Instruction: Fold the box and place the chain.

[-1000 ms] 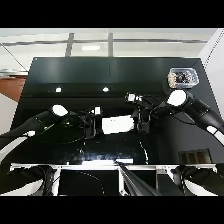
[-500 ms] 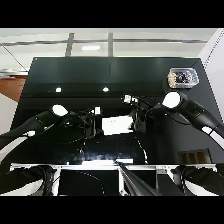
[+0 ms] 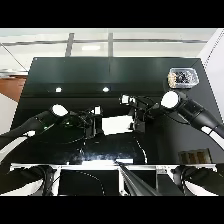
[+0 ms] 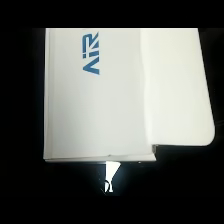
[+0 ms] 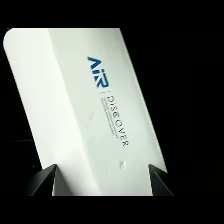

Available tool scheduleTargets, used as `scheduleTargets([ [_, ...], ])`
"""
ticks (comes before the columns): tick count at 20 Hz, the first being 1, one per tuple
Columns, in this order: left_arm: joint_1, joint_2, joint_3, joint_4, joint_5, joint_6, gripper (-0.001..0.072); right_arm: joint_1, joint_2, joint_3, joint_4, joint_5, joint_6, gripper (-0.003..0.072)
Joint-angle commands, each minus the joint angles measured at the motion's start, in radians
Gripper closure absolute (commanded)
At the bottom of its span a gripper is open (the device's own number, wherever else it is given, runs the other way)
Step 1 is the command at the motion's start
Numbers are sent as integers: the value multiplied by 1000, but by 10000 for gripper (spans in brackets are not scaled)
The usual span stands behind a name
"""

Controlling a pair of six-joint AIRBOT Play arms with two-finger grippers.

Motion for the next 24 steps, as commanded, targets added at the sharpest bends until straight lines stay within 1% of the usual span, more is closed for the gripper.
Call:
scheduleTargets([
  [1,0,-1,1,0,0,0,246,1,2,8,-88,73,82,-10],
  [3,0,-1,1,0,0,0,246,1,2,8,-112,71,111,-10],
  [10,0,-1,1,0,0,0,246,8,3,10,-102,26,126,-9],
  [13,0,-1,1,0,0,0,246,-6,22,48,-125,28,208,-10],
  [15,0,-1,1,0,0,0,246,-27,56,72,-138,30,211,-9],
  [16,0,-1,1,0,0,0,246,-38,74,72,-143,35,214,-10],
  [18,0,-1,1,0,0,0,246,-53,85,72,-142,95,259,-10],
  [19,0,-1,1,0,0,0,246,-53,85,65,-138,127,293,-9],
  [21,0,-1,1,0,0,0,246,-53,85,38,-71,165,317,-9],
  [23,0,-1,1,0,0,0,246,-52,85,10,-16,154,320,-9],
  [24,0,-1,1,0,0,0,246,-52,85,3,-14,137,320,-9],
])
